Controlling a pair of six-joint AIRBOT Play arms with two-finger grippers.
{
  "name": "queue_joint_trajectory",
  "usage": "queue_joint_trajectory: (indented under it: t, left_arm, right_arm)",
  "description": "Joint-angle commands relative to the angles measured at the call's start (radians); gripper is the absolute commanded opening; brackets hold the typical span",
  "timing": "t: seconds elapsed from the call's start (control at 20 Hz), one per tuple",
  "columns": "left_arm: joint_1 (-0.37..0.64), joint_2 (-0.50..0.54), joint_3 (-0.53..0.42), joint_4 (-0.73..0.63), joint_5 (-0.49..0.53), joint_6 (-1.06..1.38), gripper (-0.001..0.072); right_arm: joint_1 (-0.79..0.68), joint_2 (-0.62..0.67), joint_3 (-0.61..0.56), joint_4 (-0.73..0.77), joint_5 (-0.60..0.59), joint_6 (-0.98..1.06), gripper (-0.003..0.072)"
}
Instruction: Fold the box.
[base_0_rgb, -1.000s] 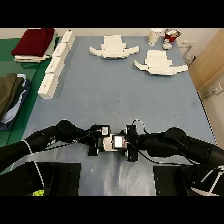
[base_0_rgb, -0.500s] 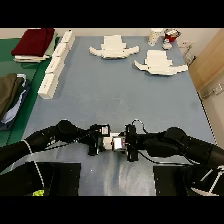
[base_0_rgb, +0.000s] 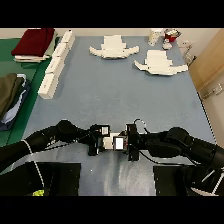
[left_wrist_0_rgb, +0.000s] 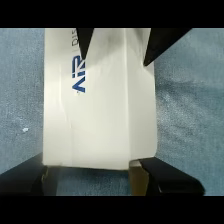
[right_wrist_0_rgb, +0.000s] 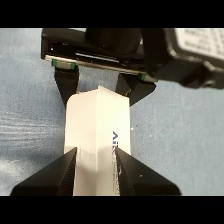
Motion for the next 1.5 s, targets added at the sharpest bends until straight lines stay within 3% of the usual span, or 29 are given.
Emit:
queue_joint_trajectory:
  t: [0.0, 0.8, 0.9, 1.2, 1.25, 1.45]
  left_arm:
    - [0.0, 0.0, 0.0, 0.0, 0.0, 0.0, 0.054]
    - [0.0, 0.0, 0.0, 0.0, 0.0, 0.0, 0.054]
    - [0.0, 0.0, 0.0, 0.0, 0.0, 0.0, 0.054]
    - [0.0, 0.0, 0.0, 0.0, 0.001, 0.0, 0.054]
    - [0.0, 0.0, 0.0, 0.0, 0.001, 0.0, 0.054]
    - [0.0, 0.0, 0.0, 0.0, 0.001, 0.0, 0.054]
  right_arm:
    - [0.0, 0.003, 0.001, 0.0, 0.0, 0.0, 0.0356]
    - [-0.002, 0.006, 0.019, -0.056, 0.024, 0.005, 0.0342]
    - [-0.004, 0.005, 0.019, -0.06, 0.031, 0.005, 0.0296]
    - [-0.009, -0.027, 0.019, -0.064, 0.011, 0.077, 0.0261]
    - [-0.008, -0.034, 0.019, -0.057, 0.01, 0.077, 0.0202]
    - [-0.003, -0.044, 0.019, -0.021, -0.012, 0.076, 0.0196]
